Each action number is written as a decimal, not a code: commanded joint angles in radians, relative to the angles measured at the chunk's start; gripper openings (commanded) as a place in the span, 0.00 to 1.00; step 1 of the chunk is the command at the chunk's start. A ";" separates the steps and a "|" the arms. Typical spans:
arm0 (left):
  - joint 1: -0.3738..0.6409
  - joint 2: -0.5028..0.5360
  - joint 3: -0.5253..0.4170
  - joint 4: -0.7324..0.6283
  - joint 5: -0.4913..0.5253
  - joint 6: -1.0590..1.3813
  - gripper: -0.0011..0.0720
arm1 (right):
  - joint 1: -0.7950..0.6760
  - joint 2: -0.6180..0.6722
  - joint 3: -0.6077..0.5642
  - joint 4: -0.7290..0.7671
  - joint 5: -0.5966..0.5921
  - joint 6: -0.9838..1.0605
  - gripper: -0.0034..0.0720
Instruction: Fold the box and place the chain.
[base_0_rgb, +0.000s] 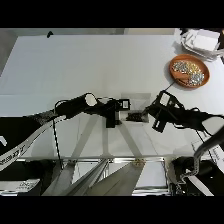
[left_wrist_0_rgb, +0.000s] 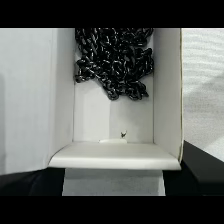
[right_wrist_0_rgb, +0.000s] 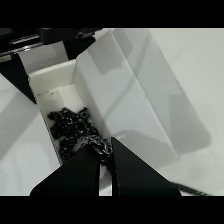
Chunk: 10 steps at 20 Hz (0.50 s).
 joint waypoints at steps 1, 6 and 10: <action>0.000 0.000 0.000 0.000 0.000 0.000 0.30 | 0.000 -0.178 0.001 0.045 -0.033 0.000 0.07; 0.000 0.000 0.000 0.000 0.000 0.000 0.30 | 0.000 -0.282 0.021 0.035 -0.075 0.195 0.39; 0.000 0.000 0.000 0.000 0.000 0.000 0.30 | 0.000 -0.253 0.227 -0.238 0.070 0.483 0.40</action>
